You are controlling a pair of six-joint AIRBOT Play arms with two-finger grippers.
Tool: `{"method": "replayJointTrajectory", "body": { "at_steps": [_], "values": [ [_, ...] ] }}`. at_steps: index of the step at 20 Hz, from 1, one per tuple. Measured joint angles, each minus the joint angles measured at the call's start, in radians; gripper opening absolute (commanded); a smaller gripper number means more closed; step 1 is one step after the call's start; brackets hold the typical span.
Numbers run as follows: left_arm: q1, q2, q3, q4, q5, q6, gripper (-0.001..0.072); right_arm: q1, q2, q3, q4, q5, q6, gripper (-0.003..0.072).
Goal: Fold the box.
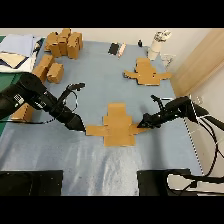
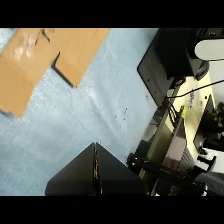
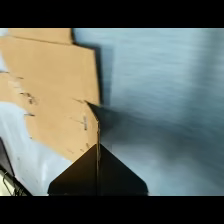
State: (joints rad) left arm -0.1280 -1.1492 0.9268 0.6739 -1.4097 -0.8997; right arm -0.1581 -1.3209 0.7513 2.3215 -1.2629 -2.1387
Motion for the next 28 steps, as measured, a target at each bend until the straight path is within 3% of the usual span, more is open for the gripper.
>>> {"method": "replayJointTrajectory", "body": {
  "at_steps": [1,3,8,12,20,28],
  "values": [
    [0.023,-0.007,0.0,-0.012,-0.005,0.006,0.0016,0.019,0.019,-0.021,0.047,0.002,-0.037,0.0],
    [0.077,-0.03,-0.001,-0.04,-0.019,0.013,0.0398,0.066,0.074,-0.088,0.135,0.03,-0.108,-0.0001],
    [0.198,-0.131,-0.001,-0.074,-0.029,0.021,0.0402,0.215,0.256,-0.305,0.254,0.181,-0.201,-0.0001],
    [0.245,-0.261,-0.001,-0.077,0.006,0.029,0.0403,0.336,0.406,-0.402,0.291,0.307,-0.211,0.0],
    [0.216,-0.416,0.007,-0.138,0.135,0.09,0.0402,0.476,0.492,-0.445,0.302,0.442,-0.163,0.0],
    [0.153,-0.457,0.058,-0.262,0.111,0.183,0.0399,0.491,0.486,-0.447,0.296,0.47,-0.139,0.0]
  ]
}}
